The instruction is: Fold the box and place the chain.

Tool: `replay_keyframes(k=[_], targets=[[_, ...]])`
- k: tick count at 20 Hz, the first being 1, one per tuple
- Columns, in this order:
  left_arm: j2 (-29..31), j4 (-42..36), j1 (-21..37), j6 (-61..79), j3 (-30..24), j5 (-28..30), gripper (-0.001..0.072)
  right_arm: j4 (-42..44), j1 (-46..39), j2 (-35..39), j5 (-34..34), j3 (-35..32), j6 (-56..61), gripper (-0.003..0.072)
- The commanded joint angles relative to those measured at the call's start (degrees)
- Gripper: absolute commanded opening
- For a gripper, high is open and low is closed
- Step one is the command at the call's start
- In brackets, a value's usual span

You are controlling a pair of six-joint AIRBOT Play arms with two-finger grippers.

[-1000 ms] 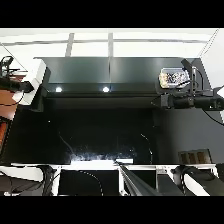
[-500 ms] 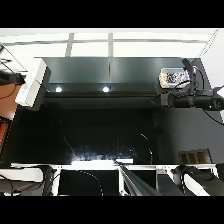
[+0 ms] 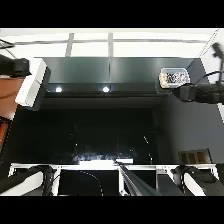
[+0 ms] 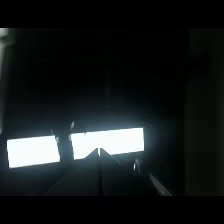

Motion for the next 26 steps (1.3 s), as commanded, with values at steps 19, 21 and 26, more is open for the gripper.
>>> replay_keyframes(k=[19,21,26], targets=[[20.06,4.07,-23.87,-9.86,-41.57,37.70,0.0027,-18.99,0.09,5.90,-20.70,-16.57,9.46,0.0014],[20.06,4.07,-23.87,-9.86,-41.57,37.70,0.0027,-18.99,0.09,5.90,-20.70,-16.57,9.46,0.0013],[20.06,4.07,-23.87,-9.86,-41.57,37.70,0.0027,-18.99,0.09,5.90,-20.70,-16.57,9.46,0.0014]])
